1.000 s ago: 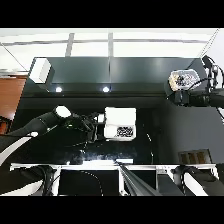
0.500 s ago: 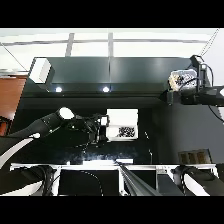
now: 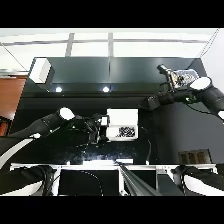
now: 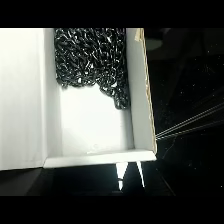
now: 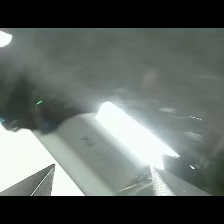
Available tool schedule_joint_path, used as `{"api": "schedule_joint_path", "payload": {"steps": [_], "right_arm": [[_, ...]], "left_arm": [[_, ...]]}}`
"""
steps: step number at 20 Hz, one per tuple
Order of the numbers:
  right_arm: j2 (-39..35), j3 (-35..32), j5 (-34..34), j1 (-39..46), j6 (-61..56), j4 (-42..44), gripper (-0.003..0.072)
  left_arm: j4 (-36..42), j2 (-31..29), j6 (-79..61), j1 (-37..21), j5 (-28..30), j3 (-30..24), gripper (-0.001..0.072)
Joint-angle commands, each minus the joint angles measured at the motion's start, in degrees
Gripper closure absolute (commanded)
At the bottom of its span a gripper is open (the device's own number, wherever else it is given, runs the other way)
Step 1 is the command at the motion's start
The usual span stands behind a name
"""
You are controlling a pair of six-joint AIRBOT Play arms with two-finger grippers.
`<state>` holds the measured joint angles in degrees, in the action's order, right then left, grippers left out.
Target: Fold the box and place the chain.
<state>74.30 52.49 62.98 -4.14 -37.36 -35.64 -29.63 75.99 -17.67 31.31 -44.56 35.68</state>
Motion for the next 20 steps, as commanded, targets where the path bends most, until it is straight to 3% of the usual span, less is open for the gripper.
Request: {"api": "schedule_joint_path", "payload": {"steps": [1,7,10,16,20], "right_arm": [[2.5,0.3,5.4,-3.3,12.3,3.9,-0.001],[1.9,1.4,7.4,-6.3,24.7,1.8,-0.001],[-0.1,3.7,12.0,-6.6,24.5,0.9,-0.0011],[-2.5,3.6,11.9,-10.0,21.2,-6.7,-0.001],[-3.4,3.6,16.9,-10.0,17.4,-10.8,-0.0009]], "left_arm": [[-0.1,0.0,0.0,0.0,0.1,0.0,0.0259],[-0.1,0.0,0.0,0.0,0.1,0.0,0.0259],[0.0,0.0,0.0,0.0,0.1,0.0,0.0259],[-0.1,0.0,-0.1,0.0,0.0,0.0,0.0259],[-0.1,0.0,0.0,0.0,0.0,0.0,0.0259]]}}
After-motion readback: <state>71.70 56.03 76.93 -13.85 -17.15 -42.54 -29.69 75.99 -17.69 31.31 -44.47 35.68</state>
